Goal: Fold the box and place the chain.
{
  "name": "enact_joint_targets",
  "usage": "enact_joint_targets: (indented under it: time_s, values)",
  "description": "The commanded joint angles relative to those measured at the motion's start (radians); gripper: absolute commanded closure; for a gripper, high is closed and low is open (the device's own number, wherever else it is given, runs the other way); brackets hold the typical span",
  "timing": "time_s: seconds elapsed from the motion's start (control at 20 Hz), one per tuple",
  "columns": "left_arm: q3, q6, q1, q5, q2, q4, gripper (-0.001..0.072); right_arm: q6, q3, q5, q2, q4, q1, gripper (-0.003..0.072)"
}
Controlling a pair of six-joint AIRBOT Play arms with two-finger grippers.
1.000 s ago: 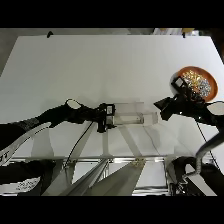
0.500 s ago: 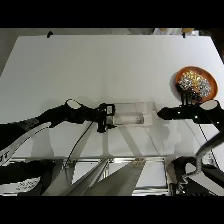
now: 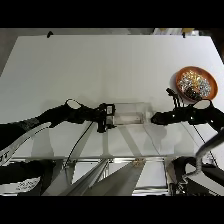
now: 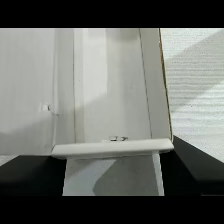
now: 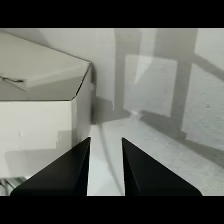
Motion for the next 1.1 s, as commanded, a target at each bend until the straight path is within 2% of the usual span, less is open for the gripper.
enact_joint_targets:
  time_s: [0.0, 0.45, 0.7, 0.85, 1.05]
  values:
    - [0.0, 0.0, -0.001, 0.0, 0.001, 0.0, 0.0315, -0.005, -0.001, 0.055, 0.053, 0.053, 0.007, 0.0414]
    - [0.0, 0.0, 0.0, 0.0, 0.001, 0.0, 0.0315, -0.006, -0.001, 0.07, 0.07, 0.117, 0.014, 0.0372]
    - [0.0, 0.0, -0.001, 0.0, 0.001, 0.0, 0.0315, 0.066, 0.017, -0.086, 0.07, 0.093, 0.184, 0.0372]
    - [0.0, 0.0, -0.001, 0.0, 0.001, 0.0, 0.0315, 0.311, 0.094, -0.141, 0.069, -0.085, 0.294, 0.0373]
    - [0.0, 0.0, -0.001, 0.0, 0.001, 0.0, 0.0315, 0.658, 0.179, -0.146, 0.052, -0.365, 0.442, 0.0371]
